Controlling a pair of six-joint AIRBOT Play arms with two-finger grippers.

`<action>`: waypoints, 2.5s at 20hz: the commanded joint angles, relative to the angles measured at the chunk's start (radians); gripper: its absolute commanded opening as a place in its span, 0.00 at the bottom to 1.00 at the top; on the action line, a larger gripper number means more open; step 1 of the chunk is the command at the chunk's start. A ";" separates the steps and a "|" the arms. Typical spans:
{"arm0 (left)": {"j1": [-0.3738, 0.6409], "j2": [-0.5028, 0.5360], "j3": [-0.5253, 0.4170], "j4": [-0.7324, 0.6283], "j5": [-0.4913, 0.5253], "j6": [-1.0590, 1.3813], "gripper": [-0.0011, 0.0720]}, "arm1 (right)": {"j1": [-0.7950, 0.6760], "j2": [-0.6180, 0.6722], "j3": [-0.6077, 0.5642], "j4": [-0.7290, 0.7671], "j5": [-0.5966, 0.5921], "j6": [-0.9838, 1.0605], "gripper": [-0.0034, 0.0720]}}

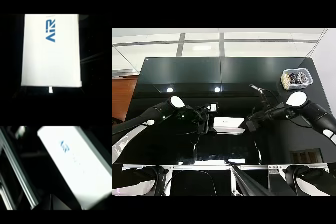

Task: Fold the box and place the chain.

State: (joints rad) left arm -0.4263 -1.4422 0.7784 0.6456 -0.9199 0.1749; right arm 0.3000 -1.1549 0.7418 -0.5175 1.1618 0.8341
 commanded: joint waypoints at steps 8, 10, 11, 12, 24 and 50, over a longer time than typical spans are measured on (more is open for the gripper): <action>0.000 0.000 0.000 0.000 0.000 0.000 0.55 | 0.025 -0.140 -0.065 0.109 -0.185 0.186 0.07; 0.000 0.000 0.000 0.000 0.000 0.000 0.55 | 0.043 -0.148 -0.065 0.026 -0.218 0.259 0.07; 0.000 0.000 0.000 0.000 0.000 0.000 0.55 | 0.046 -0.148 -0.065 0.010 -0.229 0.269 0.07; 0.000 0.000 0.000 0.000 0.000 0.000 0.55 | 0.047 -0.148 -0.065 0.008 -0.233 0.269 0.07; 0.001 0.002 0.010 -0.081 0.024 0.001 0.54 | -0.096 -0.042 0.042 -0.049 0.053 0.205 0.07; -0.181 -0.187 0.435 0.137 -0.181 -0.371 0.99 | -0.620 0.323 0.038 -0.304 0.243 0.190 0.07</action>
State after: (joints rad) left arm -0.5964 -1.5642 1.1629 0.7254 -1.0145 -0.1516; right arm -0.3195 -0.8322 0.7868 -0.8165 1.4075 1.0492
